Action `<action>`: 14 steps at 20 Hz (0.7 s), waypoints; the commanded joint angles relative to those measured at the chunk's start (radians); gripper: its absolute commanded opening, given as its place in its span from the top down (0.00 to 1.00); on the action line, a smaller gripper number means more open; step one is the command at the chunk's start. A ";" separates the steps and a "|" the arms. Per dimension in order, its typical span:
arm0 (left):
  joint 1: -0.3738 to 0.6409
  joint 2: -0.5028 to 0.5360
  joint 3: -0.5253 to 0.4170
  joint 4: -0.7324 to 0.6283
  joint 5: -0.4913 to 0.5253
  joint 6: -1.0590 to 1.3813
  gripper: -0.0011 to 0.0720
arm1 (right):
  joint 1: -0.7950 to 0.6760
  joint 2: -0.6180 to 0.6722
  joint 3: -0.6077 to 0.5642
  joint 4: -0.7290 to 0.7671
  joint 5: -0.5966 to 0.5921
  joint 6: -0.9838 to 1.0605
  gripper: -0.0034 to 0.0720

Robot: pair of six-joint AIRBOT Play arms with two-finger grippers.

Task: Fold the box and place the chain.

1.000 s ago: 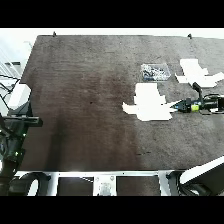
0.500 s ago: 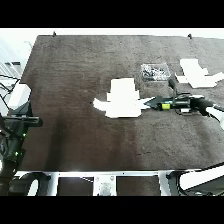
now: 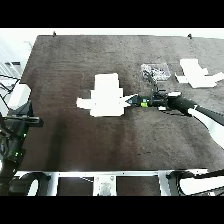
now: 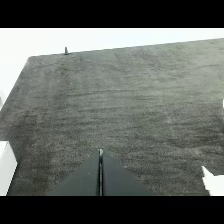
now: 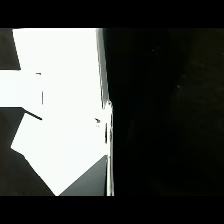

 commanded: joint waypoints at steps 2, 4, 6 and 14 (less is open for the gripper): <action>0.000 0.000 0.001 0.000 -0.014 0.000 0.96 | 0.046 0.005 -0.002 0.055 -0.076 -0.023 0.94; 0.000 0.000 0.001 0.000 -0.044 0.000 0.96 | 0.046 0.008 -0.008 0.062 -0.077 -0.023 0.94; 0.000 0.000 0.001 0.001 -0.066 0.001 0.96 | 0.046 0.034 -0.039 0.063 -0.124 -0.019 0.94; 0.000 0.000 0.001 0.002 -0.124 0.016 0.28 | 0.045 0.066 -0.073 0.062 -0.144 -0.059 0.94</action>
